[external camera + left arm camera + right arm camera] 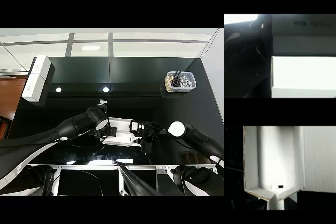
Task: Fold the box and place the chain.
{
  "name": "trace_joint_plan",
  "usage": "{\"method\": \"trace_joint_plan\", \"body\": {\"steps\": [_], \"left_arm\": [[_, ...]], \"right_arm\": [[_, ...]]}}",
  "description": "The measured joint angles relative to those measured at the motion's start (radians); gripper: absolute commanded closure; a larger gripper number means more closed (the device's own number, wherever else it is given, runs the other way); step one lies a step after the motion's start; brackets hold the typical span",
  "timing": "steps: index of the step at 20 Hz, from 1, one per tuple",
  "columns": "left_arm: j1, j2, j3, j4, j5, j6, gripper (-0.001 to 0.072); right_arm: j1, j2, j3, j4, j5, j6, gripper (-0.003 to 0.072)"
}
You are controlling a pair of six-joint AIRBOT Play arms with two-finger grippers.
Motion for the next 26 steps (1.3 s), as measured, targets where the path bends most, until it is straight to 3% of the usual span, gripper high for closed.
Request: {"method": "trace_joint_plan", "body": {"steps": [2,3,13,14,15,16,17,18,20,21,23,26], "left_arm": [[0.0,0.0,0.0,0.0,0.0,0.0,0.0683],[0.0,0.0,0.0,0.0,0.0,0.0,0.0683],[0.0,0.0,0.0,-0.002,-0.003,0.0,0.0683],[0.0,0.0,0.0,-0.004,-0.002,0.0,0.0683],[0.0,0.0,0.0,-0.003,-0.002,0.0,0.0683],[0.0,0.0,0.0,-0.004,0.001,0.0,0.0683],[0.0,0.0,0.0,-0.004,0.001,0.0,0.0683],[0.0,0.0,0.0,-0.003,0.001,0.0,0.0683],[0.0,0.0,0.0,-0.003,0.0,0.0,0.0683],[0.0,0.0,0.0,-0.003,0.001,0.0,0.0683],[0.0,0.0,0.0,-0.003,0.0,0.0,0.0683],[0.0,0.0,0.0,-0.005,0.004,0.001,0.0683]], "right_arm": [[0.012,0.0,0.0,0.008,-0.013,0.015,0.0497],[0.023,0.0,0.0,0.015,-0.026,0.017,0.0635],[0.113,-0.039,0.0,0.101,-0.174,0.034,0.0628],[0.115,-0.04,0.0,0.106,-0.178,0.034,0.0581],[0.116,-0.042,0.0,0.111,-0.182,0.034,0.0458],[0.117,-0.043,0.0,0.116,-0.184,0.034,0.041],[0.117,-0.044,0.0,0.119,-0.185,0.034,0.0426],[0.118,-0.044,0.0,0.121,-0.187,0.034,0.0529],[0.119,-0.045,0.0,0.124,-0.19,0.034,0.0336],[0.119,-0.045,0.0,0.127,-0.19,0.034,0.0338],[0.119,-0.045,0.0,0.128,-0.191,0.036,0.0677],[0.109,-0.033,0.008,0.106,-0.176,0.14,0.0676]]}}
